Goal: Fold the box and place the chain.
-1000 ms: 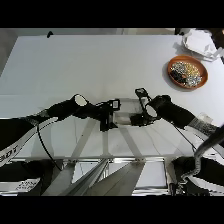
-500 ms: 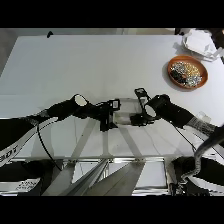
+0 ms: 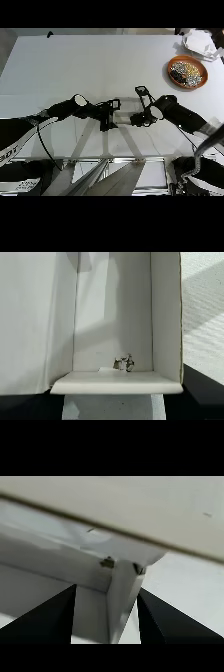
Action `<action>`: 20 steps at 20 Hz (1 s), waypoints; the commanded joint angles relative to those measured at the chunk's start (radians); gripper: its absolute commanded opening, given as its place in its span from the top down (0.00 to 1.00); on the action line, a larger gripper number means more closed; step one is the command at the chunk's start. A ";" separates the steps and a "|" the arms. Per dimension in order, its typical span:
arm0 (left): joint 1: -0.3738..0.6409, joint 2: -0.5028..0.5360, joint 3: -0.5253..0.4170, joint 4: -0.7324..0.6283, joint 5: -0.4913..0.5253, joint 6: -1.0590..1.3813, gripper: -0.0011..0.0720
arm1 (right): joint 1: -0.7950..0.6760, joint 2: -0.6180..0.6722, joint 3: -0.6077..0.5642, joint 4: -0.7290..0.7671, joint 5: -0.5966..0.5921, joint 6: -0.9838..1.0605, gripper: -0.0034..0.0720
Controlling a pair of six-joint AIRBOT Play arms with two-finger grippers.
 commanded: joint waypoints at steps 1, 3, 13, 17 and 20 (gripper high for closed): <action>-0.001 0.001 0.000 0.003 0.000 0.003 0.42 | -0.002 0.089 0.002 -0.031 0.065 -0.056 0.41; -0.001 0.001 0.000 0.003 -0.003 0.003 0.42 | -0.002 0.126 0.010 -0.083 0.124 -0.069 0.41; -0.001 0.001 0.000 0.003 -0.018 0.003 0.42 | -0.516 0.099 0.247 -0.181 -0.021 -0.315 0.43; -0.001 0.001 0.000 0.003 -0.019 0.003 0.42 | -0.749 -0.122 0.341 -0.140 -0.074 -0.406 0.43; -0.001 0.001 0.000 0.002 -0.019 0.003 0.42 | -0.818 -0.308 0.460 -0.134 -0.080 -0.413 0.43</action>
